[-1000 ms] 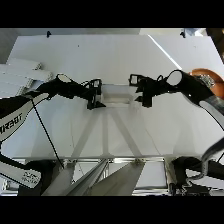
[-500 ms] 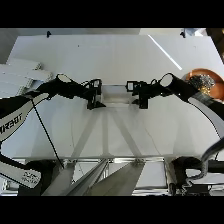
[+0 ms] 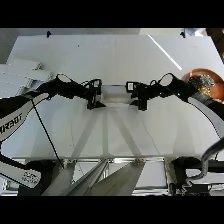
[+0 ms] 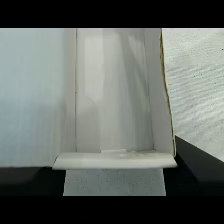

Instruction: Fold the box and place the chain.

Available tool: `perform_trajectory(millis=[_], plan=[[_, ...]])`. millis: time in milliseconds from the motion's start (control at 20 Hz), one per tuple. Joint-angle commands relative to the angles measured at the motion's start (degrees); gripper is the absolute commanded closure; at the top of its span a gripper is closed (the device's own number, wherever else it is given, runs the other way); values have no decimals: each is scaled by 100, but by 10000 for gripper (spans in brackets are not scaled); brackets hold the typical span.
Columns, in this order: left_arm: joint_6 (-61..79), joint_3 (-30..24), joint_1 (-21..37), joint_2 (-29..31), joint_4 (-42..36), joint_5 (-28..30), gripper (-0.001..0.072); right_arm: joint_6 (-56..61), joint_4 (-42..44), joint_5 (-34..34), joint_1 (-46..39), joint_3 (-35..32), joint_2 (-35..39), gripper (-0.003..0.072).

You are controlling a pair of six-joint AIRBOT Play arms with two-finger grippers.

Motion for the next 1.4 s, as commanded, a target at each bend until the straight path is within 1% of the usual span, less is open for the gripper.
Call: perform_trajectory(millis=[0, 100, 150, 200, 250, 400, 450, 500, 550, 600, 650, 700, 750, 800, 900, 950, 1150, 1250, 1350], plan=[[2, 0, 0, 0, 0, 0, 622, -83, 376, -118, 7, -2, -4, 395], [2, 0, 0, 0, 0, 0, 622, -221, 533, -140, 9, -2, -4, 399], [0, 0, 0, 0, 0, 0, 622, -221, 590, -173, 35, -2, -4, 418], [0, 0, 0, 0, 0, 2, 622, -221, 614, -229, 83, -2, -4, 473], [0, 0, 0, 0, 0, 0, 622, -221, 619, -295, 136, -2, -7, 502], [0, 0, 0, 0, 2, 0, 622, -221, 669, -450, 319, -2, -31, 498], [0, 0, 0, 0, 0, 0, 622, -216, 732, -463, 365, -2, -52, 450], [0, 0, 0, 0, 0, 0, 622, -214, 804, -468, 396, -2, -79, 351], [0, 0, 0, 0, 0, 2, 622, -197, 866, -487, 420, -2, -103, 313], [0, 0, 0, 0, 0, 0, 622, -199, 863, -503, 424, -2, -107, 307], [2, 0, 0, 0, 0, 0, 622, -197, 881, -511, 422, -2, -107, 268], [0, 0, 0, 0, 2, 2, 622, -197, 876, -527, 422, -2, -107, 278], [2, 0, 0, 0, 0, 2, 622, -195, 879, -527, 422, -2, -107, 340], [0, 0, 0, 0, 0, 2, 622, -162, 885, -522, 424, -2, -105, 437], [2, 0, 0, 0, 0, 2, 622, -131, 953, -417, 422, -2, -96, 677], [0, 0, 0, 0, 0, 0, 622, -136, 1095, -352, 422, -2, -79, 672], [2, 0, 0, 0, 0, 0, 622, -140, 2302, -223, 422, 0, 245, 672], [2, 0, 0, 0, 0, 2, 622, -133, 2312, -31, 417, 0, 584, 672], [2, 0, 0, 0, 0, 0, 622, 57, 2015, 175, 415, 0, 988, 672]])
